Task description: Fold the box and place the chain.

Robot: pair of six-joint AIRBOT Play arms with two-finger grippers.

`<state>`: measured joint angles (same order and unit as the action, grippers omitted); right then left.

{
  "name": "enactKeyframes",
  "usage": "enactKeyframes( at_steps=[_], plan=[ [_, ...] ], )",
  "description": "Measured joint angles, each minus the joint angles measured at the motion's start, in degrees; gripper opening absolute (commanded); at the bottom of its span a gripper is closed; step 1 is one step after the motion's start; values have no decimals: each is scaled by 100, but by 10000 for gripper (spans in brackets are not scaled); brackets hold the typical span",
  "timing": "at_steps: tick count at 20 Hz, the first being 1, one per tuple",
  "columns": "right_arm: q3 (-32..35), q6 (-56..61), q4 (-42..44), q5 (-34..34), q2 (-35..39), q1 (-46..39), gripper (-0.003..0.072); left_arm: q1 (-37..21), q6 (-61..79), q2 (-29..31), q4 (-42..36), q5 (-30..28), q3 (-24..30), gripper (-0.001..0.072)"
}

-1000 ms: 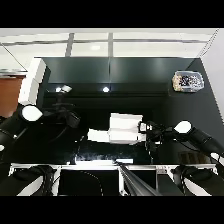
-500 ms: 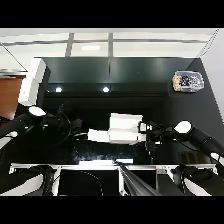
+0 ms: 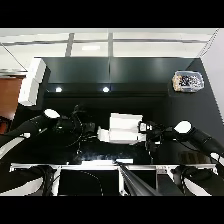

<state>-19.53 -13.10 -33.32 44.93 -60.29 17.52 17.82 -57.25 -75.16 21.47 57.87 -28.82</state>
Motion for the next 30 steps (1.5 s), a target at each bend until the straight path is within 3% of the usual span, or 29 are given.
enactKeyframes(
  at_steps=[1,7,14,15,17,30],
  plan=[
    [0,0,2,0,0,0,437,13,92,22,-52,81,-37,672],
    [0,0,4,-2,0,0,437,256,518,83,-105,516,-382,672],
    [0,2,7,-7,0,0,437,1244,-374,90,660,-619,-769,669],
    [0,2,7,-7,0,0,437,1360,-562,90,776,-763,-824,631],
    [0,4,7,-9,0,0,437,1526,-905,90,935,-955,-911,627],
    [0,9,9,-15,0,0,437,2031,-2695,-11,2376,-1207,-1410,628]
  ],
)
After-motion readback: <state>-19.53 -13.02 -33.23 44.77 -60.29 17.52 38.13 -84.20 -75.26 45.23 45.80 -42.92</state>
